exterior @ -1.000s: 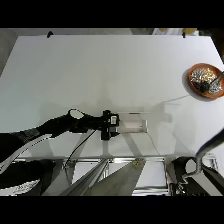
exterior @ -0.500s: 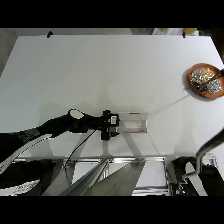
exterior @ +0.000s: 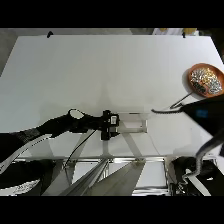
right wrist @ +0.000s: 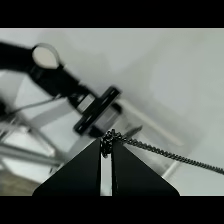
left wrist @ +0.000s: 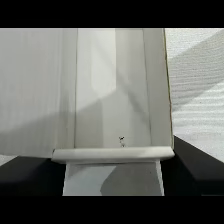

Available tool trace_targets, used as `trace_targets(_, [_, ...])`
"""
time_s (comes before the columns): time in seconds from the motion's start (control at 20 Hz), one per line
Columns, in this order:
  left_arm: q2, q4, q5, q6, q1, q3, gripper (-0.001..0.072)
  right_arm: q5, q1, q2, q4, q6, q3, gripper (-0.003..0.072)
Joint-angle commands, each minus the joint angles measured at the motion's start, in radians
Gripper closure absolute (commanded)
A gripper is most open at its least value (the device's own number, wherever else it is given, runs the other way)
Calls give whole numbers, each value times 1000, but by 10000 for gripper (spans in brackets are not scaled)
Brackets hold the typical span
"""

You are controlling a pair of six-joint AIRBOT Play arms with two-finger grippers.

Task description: Fold the box and place the chain.

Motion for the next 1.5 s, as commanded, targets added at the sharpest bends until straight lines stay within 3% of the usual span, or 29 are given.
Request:
trace_targets(0.0, [0, 0, 0, 0, 0, 0, 561, -64, 162, 2, 5, -37, -165, 659])
trace_targets(0.35, [0, 0, 1, 0, 0, 0, 561, -421, 254, 2, -61, -43, -470, 659])
trace_targets(0.75, [0, 0, 0, 0, 0, 0, 561, -634, 254, -50, -126, -45, -659, 659])
trace_targets(1.05, [0, 0, 0, 0, 0, 0, 561, -645, 254, -232, -142, -48, -681, 655])
trace_targets(1.15, [0, 0, 0, 0, 0, 0, 561, -636, 254, -275, -140, -48, -681, 551])
trace_targets(1.25, [0, 0, 0, 0, 0, 0, 561, -614, 254, -266, -137, -48, -674, 493])
trace_targets(1.45, [0, 0, 0, 0, 0, 0, 561, -459, 253, -201, -209, 23, -577, 504])
